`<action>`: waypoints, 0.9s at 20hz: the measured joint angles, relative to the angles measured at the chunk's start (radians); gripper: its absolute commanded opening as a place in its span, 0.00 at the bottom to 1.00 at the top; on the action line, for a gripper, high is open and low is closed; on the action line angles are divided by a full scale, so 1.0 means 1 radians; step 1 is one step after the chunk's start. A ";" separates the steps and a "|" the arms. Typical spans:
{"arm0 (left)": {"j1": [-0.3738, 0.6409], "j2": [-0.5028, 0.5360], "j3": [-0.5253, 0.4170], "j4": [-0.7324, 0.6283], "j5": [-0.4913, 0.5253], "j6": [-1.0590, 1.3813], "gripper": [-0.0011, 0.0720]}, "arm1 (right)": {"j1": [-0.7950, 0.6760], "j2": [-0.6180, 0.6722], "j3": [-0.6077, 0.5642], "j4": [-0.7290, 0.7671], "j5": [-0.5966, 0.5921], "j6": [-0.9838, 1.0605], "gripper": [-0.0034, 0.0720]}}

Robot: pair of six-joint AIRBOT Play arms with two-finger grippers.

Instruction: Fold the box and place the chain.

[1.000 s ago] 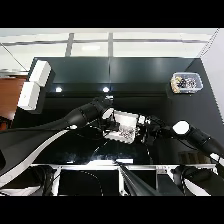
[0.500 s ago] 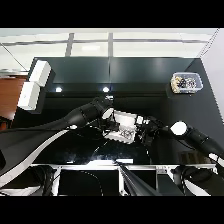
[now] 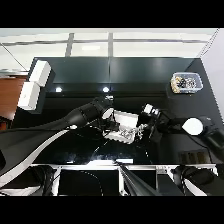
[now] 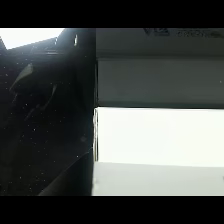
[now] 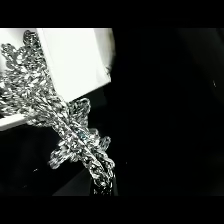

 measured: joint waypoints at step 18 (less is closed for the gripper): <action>0.000 0.000 0.000 0.000 0.000 0.000 0.05 | 0.011 -0.005 0.226 0.375 0.240 0.291 0.62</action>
